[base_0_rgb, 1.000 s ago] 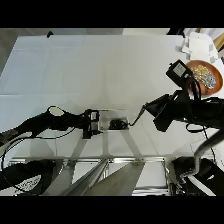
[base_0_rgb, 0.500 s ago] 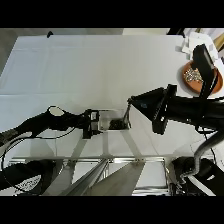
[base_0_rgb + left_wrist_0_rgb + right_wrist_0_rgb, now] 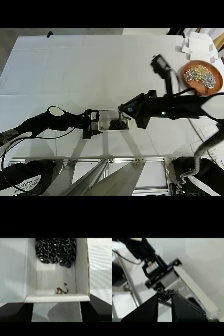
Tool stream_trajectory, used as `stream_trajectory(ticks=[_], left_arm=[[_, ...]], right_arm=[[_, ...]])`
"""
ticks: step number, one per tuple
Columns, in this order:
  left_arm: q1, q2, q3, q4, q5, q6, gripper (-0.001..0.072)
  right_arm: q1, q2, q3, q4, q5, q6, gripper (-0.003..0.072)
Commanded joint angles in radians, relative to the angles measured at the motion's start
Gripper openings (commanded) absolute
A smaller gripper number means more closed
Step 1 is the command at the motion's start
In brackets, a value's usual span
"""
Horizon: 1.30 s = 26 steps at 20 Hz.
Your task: Fold the box and place the chain.
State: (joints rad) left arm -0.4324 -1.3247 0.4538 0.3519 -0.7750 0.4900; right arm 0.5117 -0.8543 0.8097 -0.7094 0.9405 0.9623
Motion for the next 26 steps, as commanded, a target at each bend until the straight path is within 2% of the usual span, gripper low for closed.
stream_trajectory(ticks=[1, 4, 8, 13, 17, 19, 24, 25, 26], left_arm=[[0.001, 0.0, 0.0, 0.0, 0.0, 0.0, 0.0254], [0.001, 0.0, 0.0, 0.0, 0.0, 0.0, 0.0255], [0.001, 0.0, 0.0, 0.0, 0.0, 0.0, 0.0254], [0.001, 0.0, 0.0, 0.0, 0.0, 0.0, 0.0255], [0.001, 0.0, 0.0, 0.0, 0.0, 0.0, 0.0254], [0.001, 0.0, 0.0, 0.0, 0.0, 0.0, 0.0254], [0.001, 0.0, 0.0, 0.0, 0.0, 0.0, 0.0254], [0.001, 0.0, 0.0, 0.0, 0.0, 0.0, 0.0254], [0.001, 0.0, 0.0, 0.0, 0.0, 0.0, 0.0255]], right_arm=[[0.061, -0.146, -0.023, -0.072, 0.034, -0.022, 0.0014], [0.146, -0.251, -0.029, -0.115, 0.023, -0.022, 0.0014], [0.2, -0.326, -0.029, -0.129, -0.066, -0.004, 0.0014], [0.2, -0.339, -0.029, -0.175, -0.198, 0.188, 0.0014], [0.2, -0.339, -0.029, -0.182, -0.212, 0.216, 0.0022], [0.2, -0.338, -0.029, -0.182, -0.206, 0.216, 0.014], [0.2, -0.256, -0.029, -0.206, -0.151, 0.216, 0.0152], [0.2, -0.229, -0.029, -0.22, -0.148, 0.216, 0.0224], [0.2, -0.203, -0.029, -0.238, -0.148, 0.216, 0.0247]])
